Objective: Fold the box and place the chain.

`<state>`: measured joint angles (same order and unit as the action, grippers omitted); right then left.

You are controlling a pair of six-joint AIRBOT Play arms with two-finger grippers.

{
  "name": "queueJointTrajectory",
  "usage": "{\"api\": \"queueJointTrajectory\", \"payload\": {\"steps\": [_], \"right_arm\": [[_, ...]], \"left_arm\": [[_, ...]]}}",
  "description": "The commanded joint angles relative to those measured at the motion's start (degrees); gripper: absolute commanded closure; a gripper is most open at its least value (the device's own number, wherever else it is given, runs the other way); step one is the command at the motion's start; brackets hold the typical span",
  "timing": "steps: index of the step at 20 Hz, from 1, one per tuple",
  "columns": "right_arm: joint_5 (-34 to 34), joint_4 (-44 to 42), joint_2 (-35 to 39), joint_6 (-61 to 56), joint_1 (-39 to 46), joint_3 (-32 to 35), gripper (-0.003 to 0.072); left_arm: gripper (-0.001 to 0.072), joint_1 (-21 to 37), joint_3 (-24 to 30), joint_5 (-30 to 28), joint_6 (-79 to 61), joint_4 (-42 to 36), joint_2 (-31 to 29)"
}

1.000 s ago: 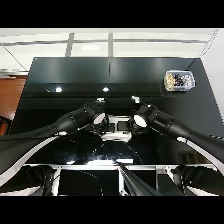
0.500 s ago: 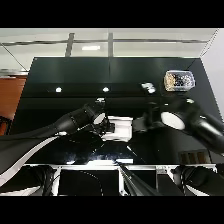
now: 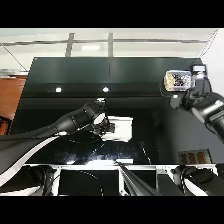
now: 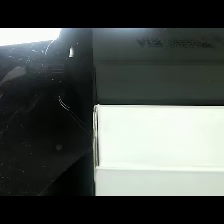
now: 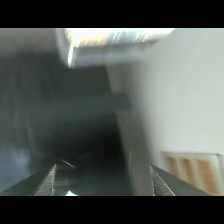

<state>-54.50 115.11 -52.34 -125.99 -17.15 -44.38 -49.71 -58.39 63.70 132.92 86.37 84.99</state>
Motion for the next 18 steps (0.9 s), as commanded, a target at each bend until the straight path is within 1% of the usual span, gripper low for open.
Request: {"api": "queueJointTrajectory", "payload": {"steps": [1,2,3,5,6,8,10,11,12,14,15,16,18], "right_arm": [[14.53,-13.07,-4.94,11.87,12.55,-2.82,-0.0034],[14.99,-15.04,-7.67,12.55,14.45,-5.4,-0.0034],[14.67,-15.26,-10.54,12.52,15.65,-8.39,-0.0034],[12.07,-16.79,-17.46,12.52,17.25,-16.04,-0.0034],[9.97,-18.69,-21.2,12.46,17.9,-20.26,-0.0034],[3.8,-25.18,-29.92,11.13,19.69,-30.08,-0.0034],[-2.6,-28.39,-37.68,7.32,20.72,-39.17,-0.0034],[-6.12,-28.33,-41.31,5.16,20.79,-43.8,0.0033],[-9.03,-28.33,-44.46,2.71,20.79,-47.65,0.0067],[-12.37,-28.48,-48.59,-1.64,20.79,-52.26,0.0067],[-12.66,-29.44,-49.9,-3.56,20.83,-53.33,0.0067],[-12.35,-29.9,-50.73,-5.97,20.98,-53.44,0.0117],[-11.8,-30.95,-51.98,-8.85,21.35,-53.44,0.0133]], "left_arm": [[0.0679,0.04,0.02,-0.02,-0.02,0.0,0.02],[0.0679,0.04,0.02,-0.04,-0.02,0.0,0.02],[0.0679,0.04,0.02,-0.09,-0.02,-0.02,0.02],[0.0679,0.04,0.02,-0.04,-0.02,-0.04,0.02],[0.0679,0.04,0.02,-0.04,-0.02,-0.04,0.02],[0.0679,0.04,0.02,0.02,-0.02,-0.07,0.02],[0.0678,0.04,0.02,0.04,-0.02,-0.04,0.02],[0.0679,0.04,0.02,0.04,-0.02,-0.04,0.02],[0.0679,0.04,0.02,0.02,-0.02,-0.04,0.02],[0.0679,0.04,0.02,0.02,-0.02,-0.04,0.02],[0.0678,0.04,0.02,0.02,-0.02,-0.04,0.02],[0.0679,0.04,0.02,0.02,-0.02,-0.04,0.02],[0.0679,0.04,0.02,0.04,-0.02,-0.04,0.02]]}}
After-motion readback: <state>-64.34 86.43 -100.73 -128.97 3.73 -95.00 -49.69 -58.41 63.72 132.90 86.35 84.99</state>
